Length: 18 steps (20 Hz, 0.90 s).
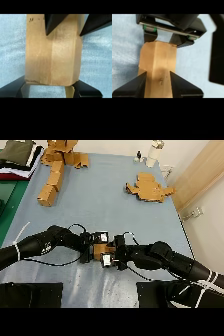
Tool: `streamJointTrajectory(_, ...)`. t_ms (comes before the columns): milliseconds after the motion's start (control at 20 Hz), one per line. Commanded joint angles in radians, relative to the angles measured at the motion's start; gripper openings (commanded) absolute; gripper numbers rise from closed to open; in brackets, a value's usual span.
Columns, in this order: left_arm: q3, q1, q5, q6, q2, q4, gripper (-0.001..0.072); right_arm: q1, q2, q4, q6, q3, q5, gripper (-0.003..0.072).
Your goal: Fold the box.
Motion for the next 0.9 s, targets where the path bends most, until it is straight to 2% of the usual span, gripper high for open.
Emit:
streamJointTrajectory(0,0.0,0.001,0.0,0.0,0.001,0.0,0.0423,0.001,0.026,-0.021,-0.003,0.003,0.008,0.0449)
streamJointTrajectory(100,0.0,0.001,0.0,0.0,0.001,0.0,0.0423,0.001,0.042,-0.032,-0.003,0.003,0.008,0.035)
streamJointTrajectory(300,0.0,0.001,0.0,0.0,0.001,0.0,0.0423,0.001,0.047,-0.054,0.0,0.003,0.008,0.0354)
streamJointTrajectory(350,0.0,0.001,0.0,0.0,0.001,0.0,0.0423,0.001,0.047,-0.052,0.0,0.003,0.005,0.039)
streamJointTrajectory(400,0.0,0.001,0.0,0.0,0.001,0.0,0.0423,0.002,0.048,-0.03,-0.001,0.003,-0.008,0.048)
streamJointTrajectory(450,0.0,0.001,0.0,0.0,0.001,0.0,0.0423,0.011,0.05,-0.004,-0.002,0.003,-0.027,0.0508)
streamJointTrajectory(650,0.0,0.001,0.0,0.0,0.001,0.0,0.0423,0.024,0.031,0.027,-0.003,-0.005,-0.057,0.0516)
streamJointTrajectory(700,0.0,0.001,0.0,0.0,0.001,0.0,0.0423,0.023,0.014,0.018,-0.003,-0.005,-0.036,0.0608)
streamJointTrajectory(850,0.0,0.001,0.0,0.0,0.001,0.0,0.0423,0.023,-0.027,-0.02,-0.003,-0.004,0.056,0.0609)
